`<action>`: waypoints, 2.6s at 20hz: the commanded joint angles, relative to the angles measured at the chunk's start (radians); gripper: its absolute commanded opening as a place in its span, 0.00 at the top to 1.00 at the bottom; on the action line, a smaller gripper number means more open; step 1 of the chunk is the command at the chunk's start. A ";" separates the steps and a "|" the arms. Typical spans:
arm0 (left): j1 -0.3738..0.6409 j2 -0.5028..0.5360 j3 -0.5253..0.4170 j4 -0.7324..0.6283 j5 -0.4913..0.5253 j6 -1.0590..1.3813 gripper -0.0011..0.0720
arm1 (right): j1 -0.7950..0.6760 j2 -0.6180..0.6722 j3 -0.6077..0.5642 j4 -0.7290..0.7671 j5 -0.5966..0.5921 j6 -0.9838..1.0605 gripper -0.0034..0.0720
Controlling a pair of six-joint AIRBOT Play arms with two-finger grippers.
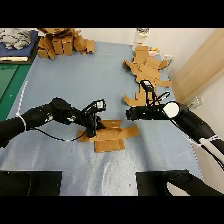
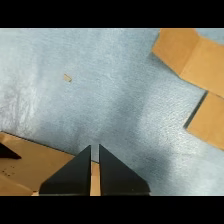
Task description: Fold the box.
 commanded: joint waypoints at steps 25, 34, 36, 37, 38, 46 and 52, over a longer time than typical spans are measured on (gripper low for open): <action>0.101 -0.049 0.016 -0.082 -0.196 0.084 0.97 | 0.000 -0.008 -0.001 -0.027 0.001 0.001 0.85; 0.101 -0.085 0.016 -0.082 -0.206 0.096 0.97 | 0.000 -0.010 -0.006 -0.028 -0.001 0.001 0.93; 0.101 -0.091 0.016 -0.082 -0.209 0.096 0.97 | 0.000 -0.010 -0.006 -0.031 -0.001 0.001 0.93; 0.101 -0.091 0.016 -0.082 -0.209 0.096 0.97 | 0.000 -0.010 -0.007 -0.032 -0.001 0.001 0.93; 0.101 -0.091 0.016 -0.078 -0.209 0.096 0.97 | 0.000 -0.010 -0.007 -0.032 -0.001 0.001 0.93; 0.101 -0.091 0.016 -0.074 -0.182 0.096 0.97 | 0.001 -0.009 -0.006 -0.032 0.002 0.000 0.95; 0.101 -0.091 0.016 -0.071 -0.183 0.096 0.96 | 0.021 0.092 -0.008 -0.112 0.046 -0.004 0.95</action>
